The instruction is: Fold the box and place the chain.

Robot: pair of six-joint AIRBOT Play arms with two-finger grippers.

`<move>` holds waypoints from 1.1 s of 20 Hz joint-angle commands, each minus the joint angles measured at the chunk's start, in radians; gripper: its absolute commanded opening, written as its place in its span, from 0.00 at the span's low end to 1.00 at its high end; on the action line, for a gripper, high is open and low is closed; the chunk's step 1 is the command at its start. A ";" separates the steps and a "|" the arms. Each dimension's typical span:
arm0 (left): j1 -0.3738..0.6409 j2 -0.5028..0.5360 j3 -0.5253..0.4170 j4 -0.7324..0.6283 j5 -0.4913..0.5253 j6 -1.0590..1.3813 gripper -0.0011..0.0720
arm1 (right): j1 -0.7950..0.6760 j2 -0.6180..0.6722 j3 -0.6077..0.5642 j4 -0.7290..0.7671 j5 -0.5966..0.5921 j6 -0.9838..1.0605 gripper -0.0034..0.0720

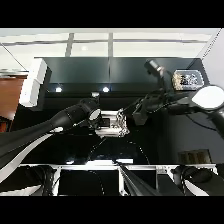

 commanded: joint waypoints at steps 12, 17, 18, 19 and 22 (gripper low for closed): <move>0.001 -0.001 0.000 0.001 0.000 0.000 0.06 | 0.022 -0.193 -0.088 -0.006 -0.107 0.006 0.45; 0.001 -0.001 0.000 0.000 0.000 0.000 0.06 | -0.150 -0.127 -0.093 -0.198 0.153 0.005 0.45; 0.001 -0.001 0.000 0.001 0.000 0.000 0.06 | -0.166 -0.111 -0.116 -0.253 0.148 -0.010 0.45; 0.001 -0.001 0.000 0.000 0.000 0.000 0.06 | -0.176 -0.100 -0.157 -0.262 0.109 -0.054 0.45; 0.001 -0.001 0.000 0.001 0.000 0.000 0.06 | -0.156 -0.098 -0.283 -0.202 -0.084 -0.191 0.80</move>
